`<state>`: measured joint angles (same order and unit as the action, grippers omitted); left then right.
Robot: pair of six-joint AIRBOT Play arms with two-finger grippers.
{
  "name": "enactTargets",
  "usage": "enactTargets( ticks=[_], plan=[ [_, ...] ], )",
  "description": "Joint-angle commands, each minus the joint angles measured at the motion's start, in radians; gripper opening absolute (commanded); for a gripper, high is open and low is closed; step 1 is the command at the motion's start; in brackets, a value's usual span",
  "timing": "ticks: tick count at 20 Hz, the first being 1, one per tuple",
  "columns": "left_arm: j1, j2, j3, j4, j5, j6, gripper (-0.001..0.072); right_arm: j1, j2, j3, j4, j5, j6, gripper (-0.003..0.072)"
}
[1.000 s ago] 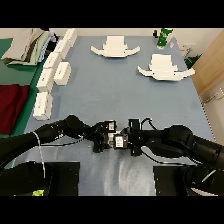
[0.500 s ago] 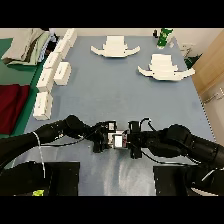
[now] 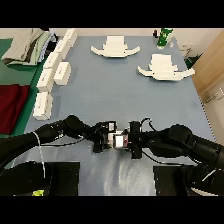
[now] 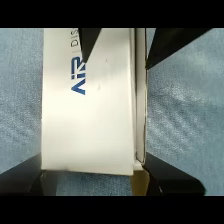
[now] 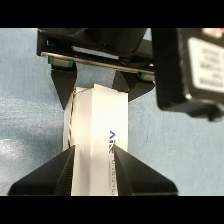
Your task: Fold the box.
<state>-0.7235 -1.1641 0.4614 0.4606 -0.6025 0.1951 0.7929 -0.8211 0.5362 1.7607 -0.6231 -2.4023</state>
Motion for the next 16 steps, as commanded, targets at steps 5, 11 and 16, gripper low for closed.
enactTargets(
  ticks=[5, 11, 16],
  plan=[
    [0.000, 0.000, 0.001, 0.000, 0.000, -0.001, 0.0537, 0.000, 0.084, -0.004, 0.045, -0.003, 0.195, 0.0261],
    [0.000, 0.000, 0.001, 0.000, 0.000, -0.001, 0.0538, 0.014, 0.200, -0.235, 0.297, 0.428, 0.486, 0.0004],
    [0.000, 0.000, 0.001, 0.000, 0.000, -0.001, 0.0537, 0.056, 0.188, -0.334, 0.304, 0.549, 0.640, 0.0004]
  ],
)
